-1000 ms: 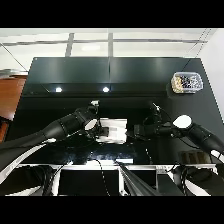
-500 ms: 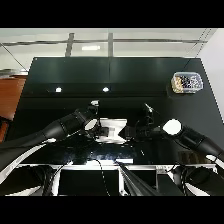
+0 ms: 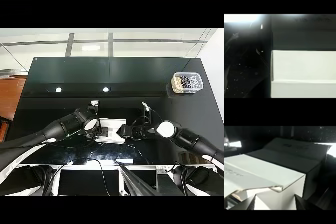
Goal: Fold the box and place the chain.
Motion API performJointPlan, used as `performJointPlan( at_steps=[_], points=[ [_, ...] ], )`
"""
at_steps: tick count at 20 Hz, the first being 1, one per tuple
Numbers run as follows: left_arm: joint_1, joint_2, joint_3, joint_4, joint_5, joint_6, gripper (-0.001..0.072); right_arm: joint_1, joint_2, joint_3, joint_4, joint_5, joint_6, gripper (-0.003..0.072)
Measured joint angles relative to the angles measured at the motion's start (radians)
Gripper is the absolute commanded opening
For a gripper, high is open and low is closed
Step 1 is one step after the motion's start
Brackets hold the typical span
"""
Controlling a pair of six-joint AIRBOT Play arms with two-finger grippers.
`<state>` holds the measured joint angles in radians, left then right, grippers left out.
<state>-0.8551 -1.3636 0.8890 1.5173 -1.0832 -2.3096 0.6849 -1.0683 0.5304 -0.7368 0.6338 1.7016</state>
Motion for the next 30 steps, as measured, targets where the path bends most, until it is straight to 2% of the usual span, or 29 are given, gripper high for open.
performJointPlan(
  at_steps=[16, 21, 22, 26, 30],
  points=[
    [-0.001, 0.0, 0.0, -0.007, 0.002, 0.0, 0.0027, 0.029, -0.027, 0.013, -0.162, -0.013, 0.167, 0.0527],
    [-0.001, 0.0, 0.0, -0.007, 0.002, 0.0, 0.0026, 0.085, -0.077, 0.114, -0.369, 0.089, 0.335, 0.0525],
    [-0.001, 0.0, 0.0, -0.007, 0.001, 0.0, 0.0026, 0.101, -0.096, 0.144, -0.418, 0.128, 0.377, 0.0432],
    [-0.001, 0.0, 0.0, -0.007, 0.001, 0.0, 0.0026, 0.148, -0.158, 0.254, -0.543, 0.248, 0.498, 0.0432],
    [-0.001, 0.0, 0.0, -0.007, 0.001, 0.0, 0.0026, 0.174, -0.213, 0.333, -0.6, 0.329, 0.587, 0.0429]
  ],
)
